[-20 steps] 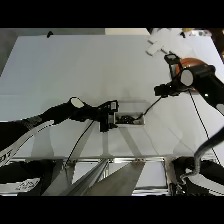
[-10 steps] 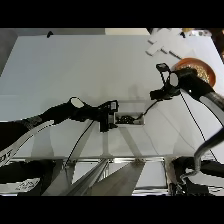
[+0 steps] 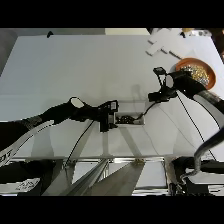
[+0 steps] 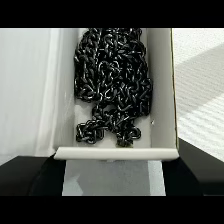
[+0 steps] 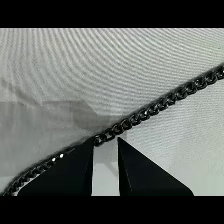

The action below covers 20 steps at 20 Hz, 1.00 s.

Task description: Fold the box and place the chain.

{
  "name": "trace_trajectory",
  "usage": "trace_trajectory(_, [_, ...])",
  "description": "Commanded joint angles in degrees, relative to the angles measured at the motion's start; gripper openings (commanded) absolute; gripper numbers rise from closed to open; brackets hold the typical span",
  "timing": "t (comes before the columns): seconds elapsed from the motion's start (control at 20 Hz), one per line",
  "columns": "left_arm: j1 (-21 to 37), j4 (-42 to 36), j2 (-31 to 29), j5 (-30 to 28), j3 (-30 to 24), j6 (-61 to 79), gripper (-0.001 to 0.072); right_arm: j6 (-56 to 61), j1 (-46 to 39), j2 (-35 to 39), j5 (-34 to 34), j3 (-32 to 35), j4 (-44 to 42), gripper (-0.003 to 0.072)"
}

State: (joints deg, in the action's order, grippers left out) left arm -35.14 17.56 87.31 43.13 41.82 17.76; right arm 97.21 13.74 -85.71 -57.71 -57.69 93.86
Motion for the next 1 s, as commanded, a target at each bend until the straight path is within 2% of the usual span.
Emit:
trace_trajectory(0.0, [0.0, 0.0, 0.0, 0.0, 0.0, 0.0, 0.0229, 0.0, 0.0, -0.7, 0.0, 0.0, -0.1, 0.0142])
trace_trajectory(0.05, [0.0, 0.0, 0.0, 0.0, 0.0, 0.0, 0.0229, 0.0, 0.0, -1.0, -0.3, 0.0, -0.1, 0.0142])
trace_trajectory(0.15, [0.0, 0.0, 0.0, 0.0, 0.0, 0.0, 0.0229, 0.0, 0.0, -1.6, -0.8, 0.0, -0.1, 0.0067])
trace_trajectory(0.3, [0.0, 0.0, 0.0, 0.0, 0.0, 0.0, 0.0229, -0.4, 0.0, -1.8, -1.9, 0.0, -0.1, 0.0012])
trace_trajectory(0.45, [0.0, 0.0, 0.0, 0.0, 0.0, 0.0, 0.0229, -2.9, 0.9, 0.6, -4.6, 0.0, 0.0, 0.0011])
trace_trajectory(0.75, [0.0, 0.0, 0.0, 0.0, 0.0, 0.0, 0.0229, -2.8, 5.8, 14.8, -10.3, 0.0, -0.3, 0.0011])
trace_trajectory(0.95, [0.0, 0.0, 0.0, 0.0, 0.0, 0.0, 0.0229, -2.8, 11.3, 26.1, -12.2, 0.0, -6.1, 0.0012])
